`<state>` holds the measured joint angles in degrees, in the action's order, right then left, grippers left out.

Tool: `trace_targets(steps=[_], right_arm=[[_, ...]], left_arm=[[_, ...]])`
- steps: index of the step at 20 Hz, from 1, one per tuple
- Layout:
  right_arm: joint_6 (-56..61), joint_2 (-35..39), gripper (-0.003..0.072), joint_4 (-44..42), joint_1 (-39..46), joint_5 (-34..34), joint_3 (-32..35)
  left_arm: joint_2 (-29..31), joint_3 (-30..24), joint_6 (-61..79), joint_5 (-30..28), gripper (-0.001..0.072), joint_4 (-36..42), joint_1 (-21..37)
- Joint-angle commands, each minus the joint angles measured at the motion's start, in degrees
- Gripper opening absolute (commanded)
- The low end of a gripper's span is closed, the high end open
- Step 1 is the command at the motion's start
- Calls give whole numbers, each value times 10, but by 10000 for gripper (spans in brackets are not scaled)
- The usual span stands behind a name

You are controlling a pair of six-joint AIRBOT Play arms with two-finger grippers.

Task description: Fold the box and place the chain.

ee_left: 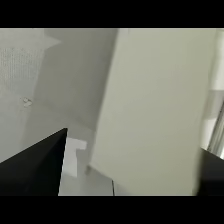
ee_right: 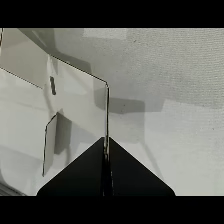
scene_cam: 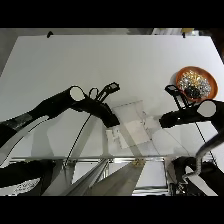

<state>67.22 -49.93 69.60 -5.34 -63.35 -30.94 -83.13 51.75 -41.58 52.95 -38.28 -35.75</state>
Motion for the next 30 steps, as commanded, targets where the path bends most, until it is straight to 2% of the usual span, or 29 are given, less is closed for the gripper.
trace_targets(steps=[1, 3, 4, 8, 9, 12, 14, 15, 17, 19, 24, 27, 30], right_arm=[[0, 0, 11, 0, -1, 0, 0], [0, 0, 11, 0, -1, -1, 0], [0, 0, 11, 0, -1, -1, 0], [0, 0, 11, 0, -1, -1, 0], [0, 0, 11, 0, -1, -1, 0], [2, 0, 12, -8, -1, -2, 0], [2, 0, 14, -30, -1, -2, 0], [2, 0, 38, -44, -1, -2, 0], [-1, 2, 227, -56, -1, -3, -6], [-1, 3, 316, -55, -1, -17, -26], [-3, 3, 336, -38, -1, -55, -84], [-13, 3, 336, -7, -1, -66, -85], [-18, 3, 336, -5, -1, -57, -85]], left_arm=[[-31, 0, 53, -27, 607, 62, -1], [-42, 0, 109, -26, 471, 121, -1], [-44, 0, 123, -26, 437, 130, -1], [-44, 0, 133, -22, 191, 99, 0], [-44, 0, 133, -21, 187, 90, 0], [-44, 0, 153, -20, 7, 78, 0], [-44, 1, 192, -20, 7, 79, -1], [-42, 1, 212, -23, 6, 80, -1], [-35, 1, 263, -31, 5, 80, 0], [-29, 12, 312, -35, 3, 77, -1], [-29, 43, 410, -46, 3, 68, -1], [-38, 43, 412, -56, 3, 24, -1], [-53, 43, 412, -57, 3, 13, -1]])
